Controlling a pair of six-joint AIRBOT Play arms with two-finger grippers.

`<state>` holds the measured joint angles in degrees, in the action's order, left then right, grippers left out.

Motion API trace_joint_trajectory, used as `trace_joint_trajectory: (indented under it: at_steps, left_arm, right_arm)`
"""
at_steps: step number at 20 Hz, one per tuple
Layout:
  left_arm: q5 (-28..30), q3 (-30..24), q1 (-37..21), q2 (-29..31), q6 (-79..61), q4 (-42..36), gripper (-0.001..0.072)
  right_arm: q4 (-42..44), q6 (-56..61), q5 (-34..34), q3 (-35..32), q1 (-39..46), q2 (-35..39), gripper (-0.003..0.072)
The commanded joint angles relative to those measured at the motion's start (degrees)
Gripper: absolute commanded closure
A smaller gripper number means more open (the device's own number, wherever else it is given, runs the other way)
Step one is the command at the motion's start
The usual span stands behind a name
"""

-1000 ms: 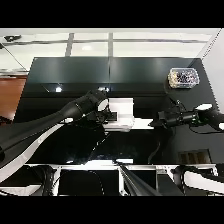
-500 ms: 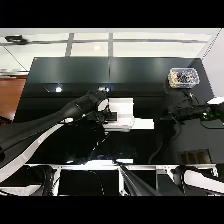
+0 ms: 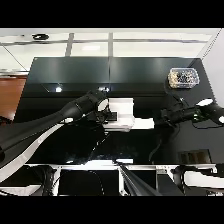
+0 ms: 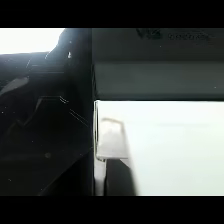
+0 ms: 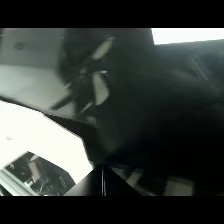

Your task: Fold the box and place the chain.

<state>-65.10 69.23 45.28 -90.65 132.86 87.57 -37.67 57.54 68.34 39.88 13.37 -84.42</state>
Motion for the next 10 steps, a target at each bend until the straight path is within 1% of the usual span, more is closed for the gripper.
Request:
trace_joint_trajectory:
  at_steps: [1, 6, 10]
  left_arm:
    - [0.09, 0.00, -0.07, -0.02, 0.00, 0.00, 0.0684]
    - [0.09, 0.00, -0.07, -0.02, 0.00, -0.02, 0.0684]
    - [0.09, 0.00, -0.07, -0.02, 0.00, 0.00, 0.0684]
  right_arm:
    - [8.63, -7.26, 1.73, 0.13, -4.22, -1.09, 0.0671]
    - [9.94, -13.55, 6.27, 0.17, -4.35, -1.09, 0.0671]
    - [14.47, -17.14, 9.27, 0.39, -5.99, -1.09, 0.0671]
